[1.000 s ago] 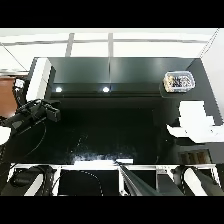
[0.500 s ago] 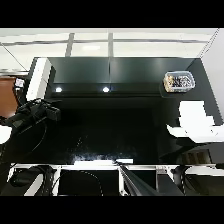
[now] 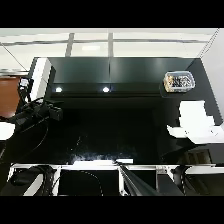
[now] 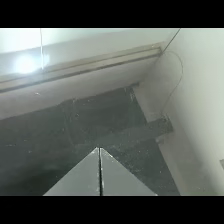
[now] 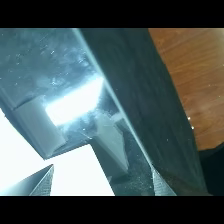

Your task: Fold the box and place the chain.

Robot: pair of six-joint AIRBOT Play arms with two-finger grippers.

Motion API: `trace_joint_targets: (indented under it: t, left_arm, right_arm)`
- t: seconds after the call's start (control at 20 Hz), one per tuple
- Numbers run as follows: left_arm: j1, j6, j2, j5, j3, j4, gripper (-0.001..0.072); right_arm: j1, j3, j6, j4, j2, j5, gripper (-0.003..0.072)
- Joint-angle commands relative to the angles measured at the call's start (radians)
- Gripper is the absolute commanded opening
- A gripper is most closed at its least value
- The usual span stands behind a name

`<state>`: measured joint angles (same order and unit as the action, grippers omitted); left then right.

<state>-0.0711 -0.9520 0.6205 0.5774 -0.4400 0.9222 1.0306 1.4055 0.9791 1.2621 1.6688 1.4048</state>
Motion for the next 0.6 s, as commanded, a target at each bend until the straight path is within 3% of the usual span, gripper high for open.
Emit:
trace_joint_targets:
  t: [0.0, 0.3, 0.5, 0.55]
  left_arm:
    - [0.000, 0.000, 0.008, 0.001, 0.000, -0.001, 0.0027]
    - [0.000, 0.000, 0.008, 0.002, 0.000, -0.001, 0.0027]
    - [0.000, 0.000, 0.008, 0.002, 0.000, -0.001, 0.0027]
    - [0.000, 0.000, 0.008, 0.002, 0.000, -0.001, 0.0027]
  right_arm:
    - [-0.003, 0.006, -0.050, 0.007, 0.003, -0.005, 0.0720]
    - [-0.005, 0.076, -0.060, -0.093, 0.003, -0.015, 0.0720]
    - [-0.011, 0.056, -0.068, -0.037, 0.003, 0.004, 0.0720]
    - [-0.010, 0.041, -0.067, -0.014, 0.003, 0.006, 0.0643]
